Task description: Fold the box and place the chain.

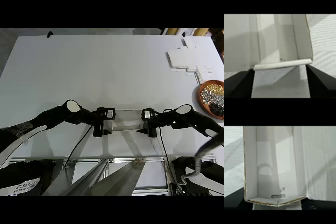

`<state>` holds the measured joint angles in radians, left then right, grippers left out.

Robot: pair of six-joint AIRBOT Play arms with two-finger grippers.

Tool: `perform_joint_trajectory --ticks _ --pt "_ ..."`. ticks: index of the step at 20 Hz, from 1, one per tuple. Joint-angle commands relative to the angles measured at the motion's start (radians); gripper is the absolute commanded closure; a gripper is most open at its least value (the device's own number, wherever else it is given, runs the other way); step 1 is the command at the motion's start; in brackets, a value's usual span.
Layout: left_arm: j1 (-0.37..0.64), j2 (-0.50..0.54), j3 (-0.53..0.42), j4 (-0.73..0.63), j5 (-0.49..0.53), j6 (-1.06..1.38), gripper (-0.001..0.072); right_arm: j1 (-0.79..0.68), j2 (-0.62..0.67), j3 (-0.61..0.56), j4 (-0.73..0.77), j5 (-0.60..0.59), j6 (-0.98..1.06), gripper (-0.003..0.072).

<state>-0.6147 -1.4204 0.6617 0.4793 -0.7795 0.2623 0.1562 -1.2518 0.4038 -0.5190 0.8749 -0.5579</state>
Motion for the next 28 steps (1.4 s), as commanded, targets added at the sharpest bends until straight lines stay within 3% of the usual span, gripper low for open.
perform_joint_trajectory --ticks 1,9,10,12,13,16,28 --pt "-0.016 -0.004 0.0 -0.041 0.018 0.004 0.0012 0.0 0.001 0.0 0.0 0.0 0.0 0.0307" --pt "-0.042 -0.036 0.0 -0.071 0.074 0.003 0.0027 0.0 0.001 0.0 0.0 0.0 0.0 0.0307" --pt "-0.042 -0.036 0.0 -0.073 0.074 0.003 0.0085 0.0 0.001 0.0 0.0 0.0 0.0 0.0307" --pt "-0.042 -0.036 0.0 -0.079 0.073 0.003 0.0132 0.0 0.001 0.0 0.0 0.0 0.0 0.0307" --pt "-0.042 -0.036 0.0 -0.079 0.073 0.003 0.0234 0.0 0.001 0.0 0.0 0.0 0.0 0.0307" --pt "-0.042 -0.036 0.0 -0.079 0.073 0.003 0.0386 0.0 0.001 0.0 0.0 0.0 0.0 0.0307" --pt "-0.042 -0.035 0.0 -0.079 0.072 0.003 0.0376 0.0 0.001 0.0 0.0 0.0 0.0 0.0307"
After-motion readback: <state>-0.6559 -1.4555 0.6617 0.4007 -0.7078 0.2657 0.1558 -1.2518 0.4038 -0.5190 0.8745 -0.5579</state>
